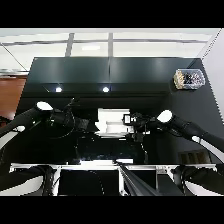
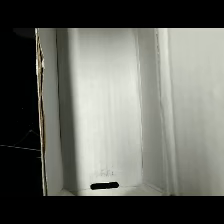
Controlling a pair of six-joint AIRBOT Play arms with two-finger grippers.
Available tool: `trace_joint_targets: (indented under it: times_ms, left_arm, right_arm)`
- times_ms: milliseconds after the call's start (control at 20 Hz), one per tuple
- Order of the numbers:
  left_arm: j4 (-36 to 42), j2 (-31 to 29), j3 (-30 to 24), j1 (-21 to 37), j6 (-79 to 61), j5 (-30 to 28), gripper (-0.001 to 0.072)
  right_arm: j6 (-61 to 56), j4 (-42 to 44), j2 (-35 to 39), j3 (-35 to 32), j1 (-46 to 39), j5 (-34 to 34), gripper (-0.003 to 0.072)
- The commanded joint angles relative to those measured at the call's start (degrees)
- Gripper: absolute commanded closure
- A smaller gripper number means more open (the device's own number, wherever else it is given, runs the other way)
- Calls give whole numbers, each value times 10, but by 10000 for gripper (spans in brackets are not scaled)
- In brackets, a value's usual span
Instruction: Fold the box and place the chain.
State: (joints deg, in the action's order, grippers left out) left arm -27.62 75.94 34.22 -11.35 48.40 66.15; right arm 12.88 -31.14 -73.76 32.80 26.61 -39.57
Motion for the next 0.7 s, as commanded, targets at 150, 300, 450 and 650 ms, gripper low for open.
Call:
trace_joint_targets:
  times_ms: [150,300,450,650]
  left_arm:
    - [0,0,43,-32,43,-16,177]
    - [-9,0,58,-35,99,-9,178]
    - [-25,-1,74,-37,132,0,180]
    - [-115,-1,97,-65,223,-8,210]
  right_arm:
    - [0,0,0,0,1,0,432]
    - [0,0,0,0,1,0,432]
    - [0,0,0,0,1,0,433]
    - [0,0,0,0,1,0,432]
